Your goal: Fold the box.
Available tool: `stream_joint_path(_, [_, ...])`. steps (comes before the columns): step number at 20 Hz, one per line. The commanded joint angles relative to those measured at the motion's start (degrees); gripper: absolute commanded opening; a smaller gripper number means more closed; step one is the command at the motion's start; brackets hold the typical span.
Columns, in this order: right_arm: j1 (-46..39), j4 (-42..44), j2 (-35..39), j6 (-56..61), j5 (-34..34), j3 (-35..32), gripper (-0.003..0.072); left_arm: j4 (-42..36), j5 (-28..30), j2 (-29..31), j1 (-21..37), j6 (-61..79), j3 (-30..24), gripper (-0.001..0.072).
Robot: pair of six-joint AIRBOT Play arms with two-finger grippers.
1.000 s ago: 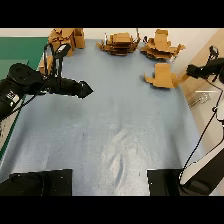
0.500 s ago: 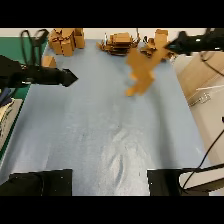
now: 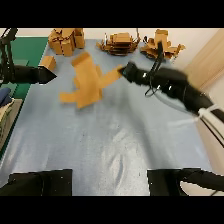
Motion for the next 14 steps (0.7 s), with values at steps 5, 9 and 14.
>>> stream_joint_path(5, [6.8, -6.91, 3.26, -0.9, 17.73, -19.28, 0.0004, -2.86, -0.68, -7.98, -1.05, 5.57, -0.04, 0.0347])
stream_joint_path(9, [6.78, -15.85, 3.23, -0.94, 17.35, -21.29, 0.0004, -10.6, -1.27, -19.17, -5.42, 13.03, 0.17, 0.0347])
stream_joint_path(14, [6.8, -23.76, 3.13, -0.96, 17.59, -21.29, 0.0005, -11.19, -2.36, -34.32, -10.84, 15.34, 4.57, 0.0365])
